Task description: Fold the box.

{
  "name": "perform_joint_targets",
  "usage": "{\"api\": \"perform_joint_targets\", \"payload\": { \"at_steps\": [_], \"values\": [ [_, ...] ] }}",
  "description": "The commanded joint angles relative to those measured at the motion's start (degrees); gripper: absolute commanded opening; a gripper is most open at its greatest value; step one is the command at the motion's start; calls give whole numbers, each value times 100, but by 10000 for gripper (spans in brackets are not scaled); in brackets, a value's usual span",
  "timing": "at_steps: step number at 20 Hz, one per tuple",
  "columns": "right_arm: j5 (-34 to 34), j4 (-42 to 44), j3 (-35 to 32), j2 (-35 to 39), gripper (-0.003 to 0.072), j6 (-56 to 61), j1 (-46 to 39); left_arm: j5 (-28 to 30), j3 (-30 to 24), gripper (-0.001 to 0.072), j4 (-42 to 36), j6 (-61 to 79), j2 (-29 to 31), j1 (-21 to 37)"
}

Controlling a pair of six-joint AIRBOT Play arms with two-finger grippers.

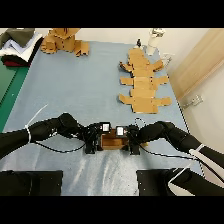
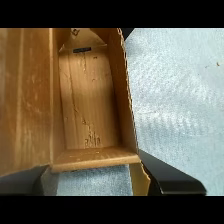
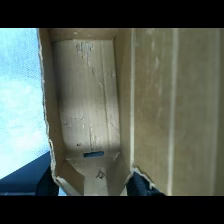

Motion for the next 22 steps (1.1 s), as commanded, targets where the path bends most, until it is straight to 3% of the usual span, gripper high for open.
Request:
{"api": "perform_joint_targets", "payload": {
  "at_steps": [1,10,11,12,15,22],
  "values": [
    [2,0,-2,-2,438,2,2,-2,4,293,-2,-2,4,0],
    [-94,96,-2,-2,439,4,2,-2,4,292,-2,-2,4,2],
    [-79,87,-2,-2,484,4,2,-2,4,292,-2,-2,4,2],
    [-111,76,35,20,720,37,0,-2,4,293,-2,-2,4,2],
    [-393,-116,308,249,720,791,-2,-2,4,293,0,-2,4,2],
    [-1246,-1652,389,1016,720,2212,-13,-2,4,293,0,-2,4,4]
  ]
}}
